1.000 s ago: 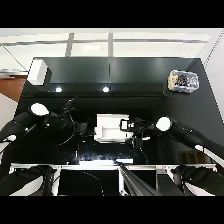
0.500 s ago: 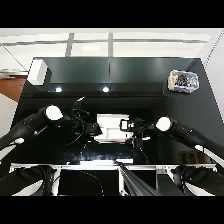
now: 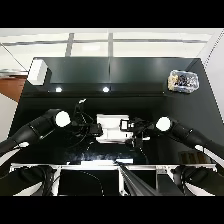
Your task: Fold the box and place the chain.
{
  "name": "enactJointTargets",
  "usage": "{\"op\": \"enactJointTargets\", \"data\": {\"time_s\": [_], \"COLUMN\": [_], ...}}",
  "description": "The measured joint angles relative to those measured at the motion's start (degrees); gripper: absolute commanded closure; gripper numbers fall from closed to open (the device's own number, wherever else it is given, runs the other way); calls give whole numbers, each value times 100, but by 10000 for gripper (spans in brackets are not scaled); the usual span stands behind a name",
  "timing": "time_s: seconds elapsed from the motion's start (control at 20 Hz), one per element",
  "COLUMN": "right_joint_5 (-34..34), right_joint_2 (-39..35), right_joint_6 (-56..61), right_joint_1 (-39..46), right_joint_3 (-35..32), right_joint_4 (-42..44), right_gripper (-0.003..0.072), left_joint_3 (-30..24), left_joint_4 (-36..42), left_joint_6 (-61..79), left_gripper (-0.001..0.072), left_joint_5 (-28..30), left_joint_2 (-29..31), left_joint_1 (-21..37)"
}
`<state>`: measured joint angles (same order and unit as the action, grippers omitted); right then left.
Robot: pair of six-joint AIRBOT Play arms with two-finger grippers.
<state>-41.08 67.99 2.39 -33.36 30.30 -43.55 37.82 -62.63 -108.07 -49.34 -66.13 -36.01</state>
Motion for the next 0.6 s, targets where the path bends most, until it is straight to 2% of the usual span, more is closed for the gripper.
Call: {"op": "enactJointTargets", "data": {"time_s": [0.3, 0.4, 0.45, 0.55, 0.6], "right_joint_5": [13, 15, 15, 17, 17], "right_joint_2": [0, 0, 0, 0, 0], "right_joint_6": [0, 0, 0, -2, -2], "right_joint_1": [0, 0, 0, 0, 0], "right_joint_3": [0, 0, 0, 0, 0], "right_joint_4": [-2, -2, -2, -2, -2], "right_gripper": [353, 353, 353, 353, 353], "left_joint_3": [584, 824, 938, 1084, 1130], "left_joint_4": [-1252, -1471, -1541, -1631, -1663], "left_joint_6": [-1829, -2083, -2146, -2282, -2330], "left_gripper": [48, 174, 189, 306, 318], "left_joint_5": [-184, -450, -557, -743, -785], "left_joint_2": [-227, -487, -625, -828, -890], "left_joint_1": [-732, -850, -887, -938, -955]}}
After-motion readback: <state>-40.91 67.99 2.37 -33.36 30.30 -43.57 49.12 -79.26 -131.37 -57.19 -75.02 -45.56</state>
